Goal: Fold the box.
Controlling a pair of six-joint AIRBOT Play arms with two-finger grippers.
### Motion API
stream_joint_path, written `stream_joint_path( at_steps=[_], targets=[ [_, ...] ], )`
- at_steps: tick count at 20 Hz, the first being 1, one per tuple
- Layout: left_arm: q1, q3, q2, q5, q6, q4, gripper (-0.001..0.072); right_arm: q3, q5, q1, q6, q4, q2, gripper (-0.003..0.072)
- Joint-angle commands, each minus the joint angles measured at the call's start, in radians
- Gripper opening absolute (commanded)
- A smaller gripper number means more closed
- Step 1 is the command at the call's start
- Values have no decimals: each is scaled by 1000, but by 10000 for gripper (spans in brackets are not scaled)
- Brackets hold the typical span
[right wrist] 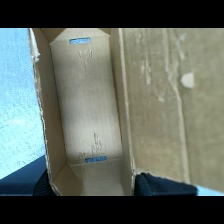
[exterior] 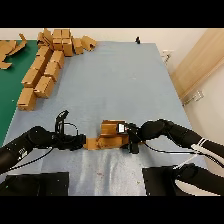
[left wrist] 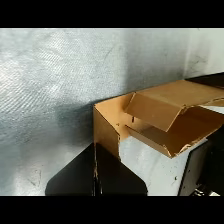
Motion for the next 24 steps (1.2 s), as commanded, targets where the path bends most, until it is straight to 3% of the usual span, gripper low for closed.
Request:
stream_joint_path(
  at_steps=[1,7,13,24],
  targets=[
    [-20,-1,0,12,11,-14,12,-1,0,0,0,0,0,491],
    [-20,-4,0,6,11,-11,12,-1,0,0,0,0,0,492],
    [-20,-66,-1,6,-22,-9,12,-1,0,0,0,1,0,492],
    [-126,-66,0,158,35,-122,12,-1,0,0,0,0,0,492]
  ],
)
